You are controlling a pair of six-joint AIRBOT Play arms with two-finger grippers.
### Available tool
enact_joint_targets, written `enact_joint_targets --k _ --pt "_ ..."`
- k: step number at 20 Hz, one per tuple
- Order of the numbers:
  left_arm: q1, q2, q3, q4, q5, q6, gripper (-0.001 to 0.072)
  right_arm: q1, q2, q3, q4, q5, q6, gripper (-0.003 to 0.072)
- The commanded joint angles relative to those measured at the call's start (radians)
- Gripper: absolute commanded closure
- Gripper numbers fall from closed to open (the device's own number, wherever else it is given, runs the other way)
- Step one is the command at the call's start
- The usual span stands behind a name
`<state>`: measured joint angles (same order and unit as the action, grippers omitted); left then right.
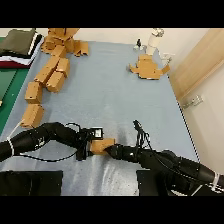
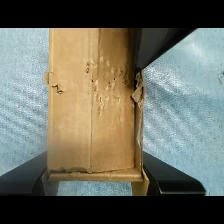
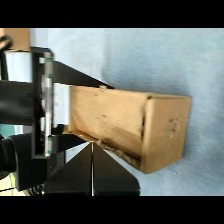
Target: Fold the box.
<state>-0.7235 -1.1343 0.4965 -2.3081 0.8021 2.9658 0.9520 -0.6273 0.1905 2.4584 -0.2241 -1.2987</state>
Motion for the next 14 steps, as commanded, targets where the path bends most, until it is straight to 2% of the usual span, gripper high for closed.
enact_joint_targets --k 1,5,7,11,14 --pt "0.000 0.000 0.001 0.000 0.000 0.000 0.0243 -0.011 0.101 0.002 -0.125 0.003 -0.003 0.0684" --pt "0.000 0.000 0.001 0.000 0.000 0.000 0.0243 -0.095 0.134 0.002 -0.287 -0.084 0.008 0.0684" --pt "0.000 0.000 0.001 0.000 0.000 0.000 0.0243 -0.169 0.129 0.013 -0.430 -0.172 0.114 0.0685" --pt "0.000 0.000 0.001 0.000 -0.007 0.003 0.0243 -0.304 0.109 0.135 -0.759 -0.407 0.397 0.0684" --pt "0.000 0.000 0.001 0.000 -0.051 0.003 0.0243 -0.349 0.094 0.219 -0.806 -0.488 0.447 0.0684"
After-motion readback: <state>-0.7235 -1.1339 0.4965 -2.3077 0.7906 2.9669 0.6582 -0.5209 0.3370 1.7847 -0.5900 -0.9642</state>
